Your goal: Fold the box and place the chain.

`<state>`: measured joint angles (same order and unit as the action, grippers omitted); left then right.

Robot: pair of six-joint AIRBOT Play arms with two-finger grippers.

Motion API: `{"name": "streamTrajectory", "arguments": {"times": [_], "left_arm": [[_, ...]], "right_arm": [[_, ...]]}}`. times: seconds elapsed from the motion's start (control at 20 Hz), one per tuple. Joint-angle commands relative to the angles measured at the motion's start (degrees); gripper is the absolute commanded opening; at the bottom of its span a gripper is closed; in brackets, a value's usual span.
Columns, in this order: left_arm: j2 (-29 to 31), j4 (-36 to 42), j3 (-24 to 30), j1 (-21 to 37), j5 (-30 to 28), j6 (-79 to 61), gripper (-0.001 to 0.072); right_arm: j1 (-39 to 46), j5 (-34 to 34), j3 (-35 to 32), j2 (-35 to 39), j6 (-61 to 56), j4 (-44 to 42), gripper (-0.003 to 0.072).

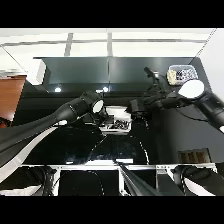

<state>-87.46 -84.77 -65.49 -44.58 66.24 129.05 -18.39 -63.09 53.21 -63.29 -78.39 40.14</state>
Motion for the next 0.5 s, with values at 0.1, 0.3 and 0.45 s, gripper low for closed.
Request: {"name": "streamTrajectory", "arguments": {"times": [0.1, 0.3, 0.45], "left_arm": [[-0.04, 0.17, -0.02, 0.00, 0.04, -0.02, 0.0027], [-0.04, 0.17, -0.02, 0.00, 0.04, -0.04, 0.0027], [-0.04, 0.20, -0.02, 0.00, 0.15, -0.02, 0.0027]], "right_arm": [[9.49, -4.24, -3.98, 9.86, 2.82, 17.11, 0.0206], [9.07, 18.64, -19.67, 10.91, 7.52, 17.18, 0.0648], [5.79, 29.97, -25.70, 7.58, 29.88, 16.65, 0.0677]]}}
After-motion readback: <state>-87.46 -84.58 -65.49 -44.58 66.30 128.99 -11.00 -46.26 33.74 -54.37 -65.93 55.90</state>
